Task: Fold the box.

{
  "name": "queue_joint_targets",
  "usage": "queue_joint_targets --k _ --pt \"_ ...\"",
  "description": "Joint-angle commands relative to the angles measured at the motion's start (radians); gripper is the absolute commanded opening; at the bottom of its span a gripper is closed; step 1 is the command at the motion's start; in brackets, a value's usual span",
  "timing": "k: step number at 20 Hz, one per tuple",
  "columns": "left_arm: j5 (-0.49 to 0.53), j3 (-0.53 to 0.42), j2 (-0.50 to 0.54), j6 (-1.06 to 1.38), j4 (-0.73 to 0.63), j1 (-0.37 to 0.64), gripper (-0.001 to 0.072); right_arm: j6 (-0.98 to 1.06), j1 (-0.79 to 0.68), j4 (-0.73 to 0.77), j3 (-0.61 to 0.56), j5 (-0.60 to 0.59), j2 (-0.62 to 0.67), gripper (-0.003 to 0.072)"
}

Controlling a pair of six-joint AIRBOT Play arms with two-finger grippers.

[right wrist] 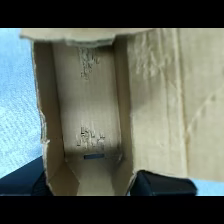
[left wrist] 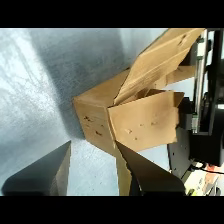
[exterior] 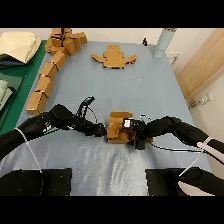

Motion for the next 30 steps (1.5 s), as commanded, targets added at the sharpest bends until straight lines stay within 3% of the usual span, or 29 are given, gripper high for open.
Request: queue_joint_targets --k 1,5,10,21,23,25,28,30 --pt "-0.011 0.023 -0.004 0.0 0.018 0.002 0.0417 0.0 0.001 0.0 0.001 0.0 0.0 0.0576" --pt "-0.024 0.023 -0.004 0.0 0.006 0.001 0.042 0.0 0.001 0.0 0.001 0.0 0.0 0.0575" --pt "-0.043 0.023 -0.005 0.146 -0.164 0.0 0.042 0.0 0.001 0.0 0.001 0.0 0.0 0.0575" --pt "0.006 0.022 -0.005 0.146 -0.159 0.0 0.0421 0.0 0.001 0.0 0.001 0.0 0.0 0.0575" --pt "0.019 0.026 -0.005 0.035 -0.081 0.0 0.0421 0.0 0.001 0.0 0.001 0.0 0.0 0.0575" --pt "0.02 0.049 -0.005 -0.148 0.103 -0.016 0.0421 0.0 0.001 0.0 0.001 0.0 0.0 0.0575" --pt "0.032 0.103 -0.005 -0.355 0.361 -0.112 0.0421 0.0 0.001 0.0 0.001 0.0 0.0 0.0575" --pt "0.063 0.127 -0.005 -0.377 0.414 -0.18 0.0421 0.0 0.001 0.0 0.001 0.0 0.0 0.0575"
